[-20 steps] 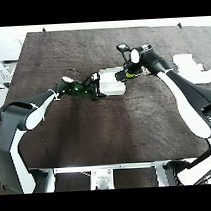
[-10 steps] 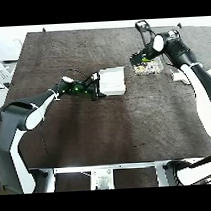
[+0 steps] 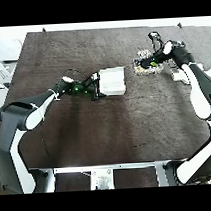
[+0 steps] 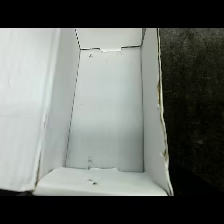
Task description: Fold the box and place the chain.
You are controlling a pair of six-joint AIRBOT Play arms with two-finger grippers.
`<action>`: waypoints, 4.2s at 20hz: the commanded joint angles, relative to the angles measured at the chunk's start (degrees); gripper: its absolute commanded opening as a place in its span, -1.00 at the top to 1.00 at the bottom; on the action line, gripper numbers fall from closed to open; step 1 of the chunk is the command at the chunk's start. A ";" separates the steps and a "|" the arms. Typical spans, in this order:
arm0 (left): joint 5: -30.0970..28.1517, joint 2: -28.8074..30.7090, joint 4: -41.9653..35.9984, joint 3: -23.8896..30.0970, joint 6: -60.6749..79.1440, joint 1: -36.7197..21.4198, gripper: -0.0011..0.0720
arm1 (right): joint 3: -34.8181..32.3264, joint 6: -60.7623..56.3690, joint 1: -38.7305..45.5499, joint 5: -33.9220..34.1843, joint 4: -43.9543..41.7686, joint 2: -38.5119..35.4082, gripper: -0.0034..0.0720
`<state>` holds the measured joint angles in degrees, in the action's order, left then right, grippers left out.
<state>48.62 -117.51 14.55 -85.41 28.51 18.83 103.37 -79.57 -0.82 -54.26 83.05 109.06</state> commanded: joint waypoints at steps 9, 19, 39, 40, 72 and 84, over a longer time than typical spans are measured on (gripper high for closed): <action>0.00 -0.02 0.00 -0.02 0.00 -0.02 0.18 | 3.10 5.35 0.66 -0.66 -7.06 6.86 -0.01; -0.02 -0.02 0.02 -0.02 0.00 -0.04 0.18 | 6.19 6.08 0.66 -2.36 -7.17 3.72 0.90; 0.00 -0.02 0.02 -0.02 0.00 -0.04 0.18 | 6.29 6.16 -14.08 1.51 3.67 -40.74 0.90; 0.00 -0.02 0.02 -0.02 0.00 -0.04 0.18 | 6.29 6.16 -15.47 1.44 3.72 -40.98 0.90; 0.00 -0.02 0.02 -0.02 0.00 -0.02 0.18 | -37.22 0.46 -26.34 32.17 -10.62 -18.12 0.90; 0.02 -0.02 0.02 -0.02 0.00 -0.02 0.18 | -28.98 -3.43 -13.66 22.36 -6.40 -32.70 -0.27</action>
<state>48.62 -117.51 14.55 -85.41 28.51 18.83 74.13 -80.66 -19.77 -26.81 75.42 81.10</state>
